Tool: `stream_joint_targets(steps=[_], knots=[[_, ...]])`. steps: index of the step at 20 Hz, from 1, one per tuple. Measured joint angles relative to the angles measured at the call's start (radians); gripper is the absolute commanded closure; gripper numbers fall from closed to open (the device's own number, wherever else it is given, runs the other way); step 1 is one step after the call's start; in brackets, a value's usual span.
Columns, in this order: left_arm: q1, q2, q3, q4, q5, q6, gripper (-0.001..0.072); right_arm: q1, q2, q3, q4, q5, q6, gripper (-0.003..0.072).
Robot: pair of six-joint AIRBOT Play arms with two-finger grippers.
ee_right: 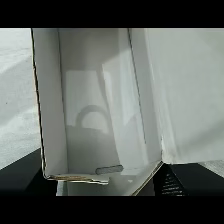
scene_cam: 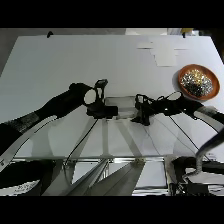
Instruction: Fold the box and place the chain.
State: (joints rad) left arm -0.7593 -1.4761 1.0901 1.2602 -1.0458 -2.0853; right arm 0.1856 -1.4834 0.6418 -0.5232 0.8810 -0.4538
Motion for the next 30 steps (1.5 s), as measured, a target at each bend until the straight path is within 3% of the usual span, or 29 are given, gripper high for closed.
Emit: stream_joint_targets(steps=[12,21,23,30], knots=[[-0.052,-0.071,0.078,0.200,-0.043,-0.331,0.0366,0.000,0.000,0.000,0.000,-0.001,0.000,0.0288],[-0.063,-0.108,0.078,0.213,-0.027,-0.404,0.0375,0.000,0.000,0.000,0.000,-0.002,0.000,0.0288],[-0.064,-0.111,0.078,0.214,-0.034,-0.405,0.0463,0.000,0.000,0.000,0.000,-0.002,0.000,0.0288],[-0.075,-0.128,0.078,0.203,-0.043,-0.346,0.0468,0.000,0.000,0.000,0.000,-0.002,0.000,0.0288]])
